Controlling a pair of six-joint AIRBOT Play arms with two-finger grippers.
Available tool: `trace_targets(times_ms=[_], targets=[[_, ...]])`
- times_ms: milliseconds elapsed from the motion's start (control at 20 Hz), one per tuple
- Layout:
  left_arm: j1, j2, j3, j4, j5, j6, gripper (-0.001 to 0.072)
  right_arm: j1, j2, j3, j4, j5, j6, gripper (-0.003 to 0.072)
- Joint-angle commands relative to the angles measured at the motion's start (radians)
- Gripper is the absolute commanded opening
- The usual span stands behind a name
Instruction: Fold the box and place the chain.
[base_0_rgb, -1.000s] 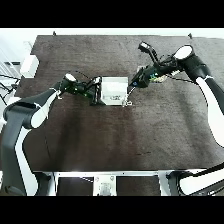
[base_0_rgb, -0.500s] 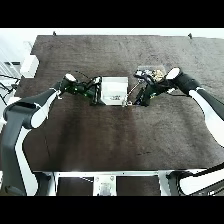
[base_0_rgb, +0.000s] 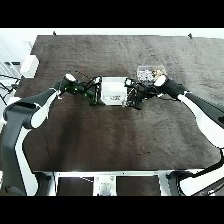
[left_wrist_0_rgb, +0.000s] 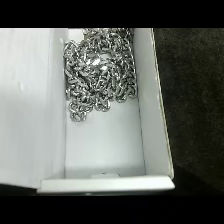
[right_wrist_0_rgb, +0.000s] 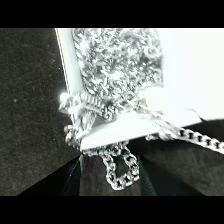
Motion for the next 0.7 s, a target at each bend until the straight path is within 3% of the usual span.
trace_targets(times_ms=[0,100,150,350,650], targets=[[0.000,0.000,0.001,0.000,0.000,0.000,0.0420,0.013,-0.028,0.000,-0.008,-0.019,-0.014,0.0356],[0.000,0.000,0.001,0.000,0.000,0.000,0.0419,0.015,-0.033,0.000,-0.007,-0.029,-0.015,0.0164],[0.000,0.000,0.001,0.000,0.000,0.000,0.0420,0.015,-0.031,0.004,-0.010,-0.025,-0.010,-0.0005],[0.000,0.000,0.001,0.000,0.000,0.000,0.0420,-0.027,0.061,0.045,-0.042,0.114,0.052,0.0001],[0.000,0.000,0.001,0.000,0.000,0.000,0.0420,-0.036,0.243,0.064,0.027,0.114,0.051,0.0000]])
